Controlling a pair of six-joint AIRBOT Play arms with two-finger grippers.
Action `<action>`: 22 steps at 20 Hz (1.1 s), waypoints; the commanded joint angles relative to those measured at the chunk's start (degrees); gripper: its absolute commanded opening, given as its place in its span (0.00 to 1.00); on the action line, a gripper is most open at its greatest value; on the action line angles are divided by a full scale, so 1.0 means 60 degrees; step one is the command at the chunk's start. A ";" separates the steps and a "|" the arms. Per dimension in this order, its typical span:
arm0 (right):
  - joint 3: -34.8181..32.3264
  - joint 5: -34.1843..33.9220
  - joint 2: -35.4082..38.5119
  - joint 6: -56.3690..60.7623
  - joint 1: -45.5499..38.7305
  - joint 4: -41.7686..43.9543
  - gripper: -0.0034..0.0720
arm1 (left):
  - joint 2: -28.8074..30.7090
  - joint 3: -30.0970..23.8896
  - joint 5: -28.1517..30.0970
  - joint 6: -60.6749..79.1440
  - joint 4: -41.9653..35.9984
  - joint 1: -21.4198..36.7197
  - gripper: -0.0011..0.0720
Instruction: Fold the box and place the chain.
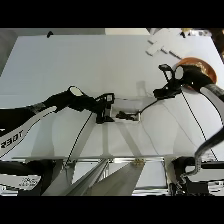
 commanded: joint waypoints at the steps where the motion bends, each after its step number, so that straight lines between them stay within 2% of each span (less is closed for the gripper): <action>1: 0.0004 -0.0058 -0.0219 0.0164 0.0011 -0.0015 0.48 | 0.0004 0.0000 0.0004 0.0004 0.0004 -0.0004 0.15; 3: 0.0004 0.0095 -0.0219 0.0142 0.0011 -0.0022 0.37 | 0.0004 0.0000 0.0004 0.0004 0.0004 -0.0004 0.15; 6: 0.0004 0.0299 -0.0215 0.0044 0.0011 -0.0029 0.07 | 0.0004 0.0000 0.0004 0.0004 0.0004 -0.0004 0.15; 11: 0.0004 0.0787 0.0583 -0.0466 0.0011 -0.0018 0.07 | 0.0007 0.0000 0.0000 0.0004 0.0004 -0.0004 0.15; 14: 0.0004 0.0798 0.2025 -0.0714 0.0011 0.0397 0.07 | 0.0004 0.0000 0.0004 0.0000 0.0004 -0.0004 0.15; 22: 0.0000 0.0987 0.6543 -0.1989 0.0015 0.2834 0.07 | 0.0004 0.0000 0.0000 0.0000 0.0004 -0.0004 0.15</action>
